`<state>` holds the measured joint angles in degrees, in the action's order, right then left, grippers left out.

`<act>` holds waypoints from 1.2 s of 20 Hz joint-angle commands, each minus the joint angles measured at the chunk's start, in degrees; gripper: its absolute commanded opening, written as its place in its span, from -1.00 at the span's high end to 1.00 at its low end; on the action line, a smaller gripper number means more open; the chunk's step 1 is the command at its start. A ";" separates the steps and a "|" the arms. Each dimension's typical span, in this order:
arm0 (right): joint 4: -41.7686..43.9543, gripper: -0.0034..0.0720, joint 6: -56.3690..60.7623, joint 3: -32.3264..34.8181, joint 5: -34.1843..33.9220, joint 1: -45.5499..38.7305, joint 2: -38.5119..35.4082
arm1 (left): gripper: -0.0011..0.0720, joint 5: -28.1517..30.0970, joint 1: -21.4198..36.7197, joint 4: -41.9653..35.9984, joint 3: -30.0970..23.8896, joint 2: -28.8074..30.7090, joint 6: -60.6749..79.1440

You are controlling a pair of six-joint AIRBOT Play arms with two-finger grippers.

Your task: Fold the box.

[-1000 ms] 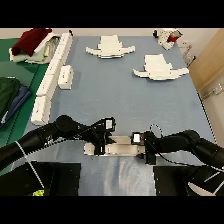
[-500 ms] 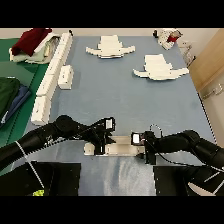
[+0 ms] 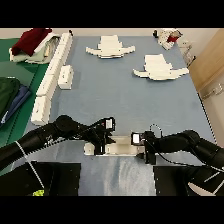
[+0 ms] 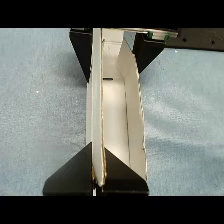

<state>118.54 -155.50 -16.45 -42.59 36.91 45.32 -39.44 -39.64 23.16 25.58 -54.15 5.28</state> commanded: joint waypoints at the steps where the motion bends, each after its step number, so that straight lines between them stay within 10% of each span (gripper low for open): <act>1: -0.04 -0.28 0.00 -0.02 0.07 -0.02 -0.02 | 0.93 -0.15 -0.02 -0.02 0.02 0.04 0.00; 5: -0.04 -0.28 0.00 -0.02 0.07 -0.02 -0.02 | 0.93 -0.04 0.00 0.00 0.02 0.04 -1.03; 6: -0.04 -0.28 0.00 -0.02 0.07 -0.02 -0.02 | 0.67 0.00 0.00 0.00 0.02 0.04 -1.31; 7: -0.04 -0.28 0.00 -0.02 0.07 -0.02 -0.02 | -0.03 0.02 0.00 -0.02 0.02 0.04 -1.62; 12: -0.04 -0.28 0.00 -0.02 0.07 -0.02 -0.02 | -0.16 -0.11 0.52 0.96 0.07 0.24 -6.58; 18: -0.04 -0.28 0.00 -0.02 0.07 -0.02 -0.02 | -0.15 -12.46 8.04 23.21 0.13 10.25 -41.77; 21: -0.04 -0.28 0.00 -0.02 0.07 -0.02 -0.02 | 0.93 -24.35 11.08 28.65 0.13 16.06 -54.03; 24: -0.04 -0.28 0.00 -0.02 0.07 -0.02 -0.02 | 0.93 -28.55 9.18 18.45 0.04 16.81 -64.61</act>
